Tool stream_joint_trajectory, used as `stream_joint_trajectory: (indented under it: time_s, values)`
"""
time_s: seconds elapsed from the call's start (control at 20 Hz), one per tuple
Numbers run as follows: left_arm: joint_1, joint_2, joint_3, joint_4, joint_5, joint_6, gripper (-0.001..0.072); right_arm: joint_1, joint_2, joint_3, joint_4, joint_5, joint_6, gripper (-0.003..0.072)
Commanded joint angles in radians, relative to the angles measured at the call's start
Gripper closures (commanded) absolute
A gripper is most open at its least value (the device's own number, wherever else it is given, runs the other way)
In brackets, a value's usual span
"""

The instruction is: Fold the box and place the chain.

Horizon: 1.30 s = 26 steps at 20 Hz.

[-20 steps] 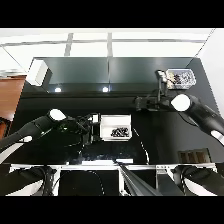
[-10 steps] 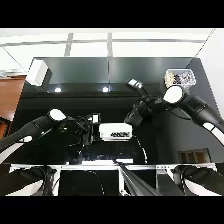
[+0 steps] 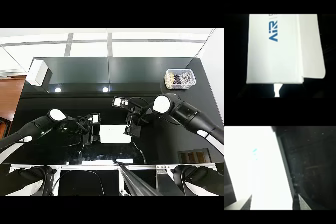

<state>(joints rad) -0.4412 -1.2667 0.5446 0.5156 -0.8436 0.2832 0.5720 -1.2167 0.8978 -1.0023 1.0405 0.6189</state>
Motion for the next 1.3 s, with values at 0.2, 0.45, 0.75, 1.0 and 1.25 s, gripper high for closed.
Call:
stream_joint_trajectory:
  time_s: [0.2,0.45,0.75,1.0,1.25]
  values:
    - [0.0,0.0,0.0,0.0,-0.007,0.0,0.0425,0.024,0.01,0.01,-0.001,0.072,-0.048,-0.0022]
    - [0.0,0.0,0.0,0.0,-0.006,0.0,0.0425,0.053,0.01,0.01,-0.002,0.057,-0.051,-0.0022]
    - [0.0,0.0,0.0,0.0,-0.006,0.0,0.0425,0.053,0.01,0.01,-0.002,-0.053,-0.05,-0.0016]
    - [0.0,0.0,0.0,0.0,-0.006,0.0,0.0425,0.053,0.01,0.01,-0.002,-0.033,-0.031,0.0235]
    - [0.0,0.0,0.0,0.0,-0.006,0.0,0.0425,0.053,0.01,0.01,0.0,-0.016,-0.032,0.0381]
